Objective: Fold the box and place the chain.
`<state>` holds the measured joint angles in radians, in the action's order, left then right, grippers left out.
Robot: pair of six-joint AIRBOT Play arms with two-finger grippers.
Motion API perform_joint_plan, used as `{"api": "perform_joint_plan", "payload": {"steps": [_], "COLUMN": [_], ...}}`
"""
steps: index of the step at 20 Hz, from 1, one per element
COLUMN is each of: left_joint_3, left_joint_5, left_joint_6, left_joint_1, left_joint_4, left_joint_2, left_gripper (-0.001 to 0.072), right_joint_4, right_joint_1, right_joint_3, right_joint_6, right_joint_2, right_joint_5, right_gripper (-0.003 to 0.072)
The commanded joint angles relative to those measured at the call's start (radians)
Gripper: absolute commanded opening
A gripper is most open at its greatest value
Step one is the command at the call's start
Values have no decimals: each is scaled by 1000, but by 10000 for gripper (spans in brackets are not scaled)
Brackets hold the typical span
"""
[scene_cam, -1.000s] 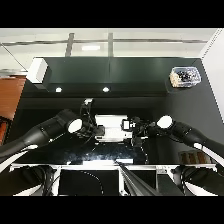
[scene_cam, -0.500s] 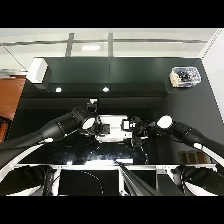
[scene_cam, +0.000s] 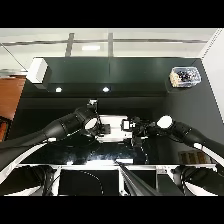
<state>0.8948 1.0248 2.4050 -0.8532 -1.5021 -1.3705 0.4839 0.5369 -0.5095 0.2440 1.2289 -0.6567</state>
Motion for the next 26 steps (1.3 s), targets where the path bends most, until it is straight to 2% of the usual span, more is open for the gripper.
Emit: {"api": "perform_joint_plan", "payload": {"steps": [1,6,8,15,19,26], "left_joint_3": [1,1,2,37,37,37], "left_joint_5": [-8,-7,-6,10,8,7], "left_joint_6": [5,8,8,8,6,7], "left_joint_1": [-2,-10,-13,-16,-18,-18], "left_joint_4": [-3,-4,-4,-5,-8,-7], "left_joint_2": [-3,-14,-16,-28,-28,-28], "left_gripper": [292,275,175,144,67,76], "right_joint_4": [0,0,0,0,0,0], "right_joint_1": [1,1,1,1,1,1], "right_joint_3": [0,0,0,0,0,0], "right_joint_6": [0,0,0,0,0,0], "right_joint_2": [0,0,0,0,0,0], "right_joint_5": [0,0,0,0,0,0], "right_gripper": [63,63,63,63,63,63]}}
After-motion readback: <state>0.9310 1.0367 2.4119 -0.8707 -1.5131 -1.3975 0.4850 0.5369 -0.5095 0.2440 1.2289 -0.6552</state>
